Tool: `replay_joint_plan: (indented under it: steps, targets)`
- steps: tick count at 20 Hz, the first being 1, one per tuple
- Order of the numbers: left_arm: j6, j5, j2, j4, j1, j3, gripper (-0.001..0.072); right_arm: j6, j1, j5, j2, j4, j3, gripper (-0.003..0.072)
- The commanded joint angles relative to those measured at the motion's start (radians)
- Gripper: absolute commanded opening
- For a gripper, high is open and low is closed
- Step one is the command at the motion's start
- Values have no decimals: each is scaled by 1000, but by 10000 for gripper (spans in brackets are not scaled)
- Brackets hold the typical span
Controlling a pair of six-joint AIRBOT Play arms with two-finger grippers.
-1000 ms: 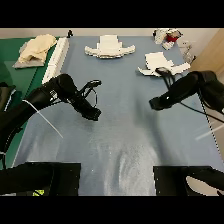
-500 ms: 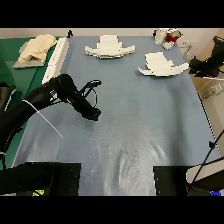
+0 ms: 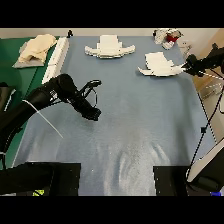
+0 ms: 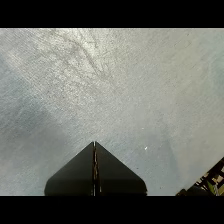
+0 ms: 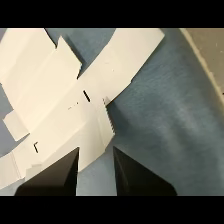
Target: Fold the box.
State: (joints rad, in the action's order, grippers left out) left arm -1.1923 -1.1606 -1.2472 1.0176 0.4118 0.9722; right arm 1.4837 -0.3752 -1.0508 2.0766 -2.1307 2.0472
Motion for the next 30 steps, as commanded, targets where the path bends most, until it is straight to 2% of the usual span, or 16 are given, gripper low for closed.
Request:
replay_joint_plan:
  steps: [1, 7, 9, 10, 12, 13, 18, 22, 25, 27, 30]
  targets:
    - [0, 0, 0, 0, 0, 0, 13, -3, 3, 34, 60, -43, 21, 348]
    - [0, 0, 0, 0, 0, 0, 13, -2, 3, 47, 64, -47, 21, 339]
    - [0, 0, 0, 0, 0, 0, 13, -2, 4, 47, 64, -57, 21, 275]
    - [0, 0, 0, 0, 0, 0, 13, -2, 3, 42, 64, -66, 21, 218]
    - [0, 0, 0, 0, 0, 0, 13, -2, 3, 23, 64, -77, 21, 46]
    - [0, 0, 0, 0, 0, 0, 13, -2, 3, 12, 64, -85, 21, 6]
    - [0, 0, 0, 0, 0, 0, 13, 2, 10, -44, 4, -78, -18, 3]
    - [0, 0, 0, 0, 0, 0, 13, 22, 15, -87, -112, -64, -143, 2]
    - [0, 0, 0, 0, 0, 0, 13, 36, 23, -67, -237, -65, -300, 2]
    - [0, 0, 0, 0, 0, 0, 13, 48, 31, -15, -350, -64, -454, 2]
    - [0, 0, 0, 0, 0, 0, 13, 65, 47, 135, -579, -66, -766, 2]
